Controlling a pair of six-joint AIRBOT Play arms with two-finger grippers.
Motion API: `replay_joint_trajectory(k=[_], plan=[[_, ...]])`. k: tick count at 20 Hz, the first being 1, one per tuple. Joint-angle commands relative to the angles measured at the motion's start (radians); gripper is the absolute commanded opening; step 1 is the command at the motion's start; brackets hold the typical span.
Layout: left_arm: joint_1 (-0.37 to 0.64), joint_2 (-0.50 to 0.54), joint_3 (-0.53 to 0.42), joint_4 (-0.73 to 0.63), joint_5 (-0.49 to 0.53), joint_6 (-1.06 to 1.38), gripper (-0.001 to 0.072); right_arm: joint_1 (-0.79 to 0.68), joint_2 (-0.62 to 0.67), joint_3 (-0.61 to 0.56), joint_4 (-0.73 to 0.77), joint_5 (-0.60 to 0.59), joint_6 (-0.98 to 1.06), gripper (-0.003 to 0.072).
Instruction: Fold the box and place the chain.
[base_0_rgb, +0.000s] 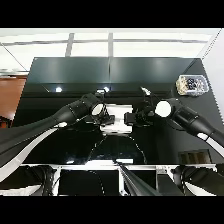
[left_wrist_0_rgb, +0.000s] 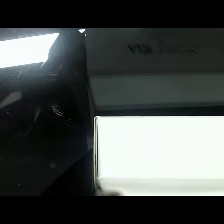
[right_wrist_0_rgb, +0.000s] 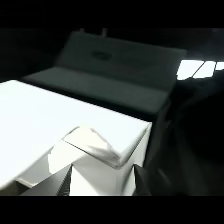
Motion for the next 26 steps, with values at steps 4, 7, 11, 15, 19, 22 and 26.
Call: replay_joint_trajectory(k=[4, 7, 11, 15, 19, 22, 26], plan=[[0.0, 0.0, 0.001, 0.0, -0.002, -0.001, 0.0025, 0.06, -0.038, 0.022, -0.177, 0.022, 0.145, 0.0415], [0.0, 0.0, 0.001, 0.0, -0.002, -0.001, 0.0025, 0.062, -0.043, 0.033, -0.213, 0.032, 0.19, 0.0413], [0.0, 0.0, 0.001, 0.0, -0.002, -0.001, 0.0025, 0.113, -0.113, 0.132, -0.284, 0.115, 0.23, 0.0332], [0.001, 0.001, 0.001, 0.0, 0.002, -0.001, 0.0025, 0.173, -0.183, 0.2, -0.373, 0.183, 0.349, 0.0328], [0.001, 0.0, 0.001, 0.0, 0.002, -0.001, 0.0025, 0.176, -0.2, 0.2, -0.372, 0.183, 0.403, 0.0296], [0.001, 0.0, 0.001, 0.0, 0.002, -0.001, 0.0025, 0.176, -0.211, 0.2, -0.372, 0.184, 0.416, 0.0296], [0.0, 0.001, 0.001, 0.0, 0.002, -0.001, 0.0025, 0.176, -0.221, 0.2, -0.364, 0.183, 0.422, 0.0296]])
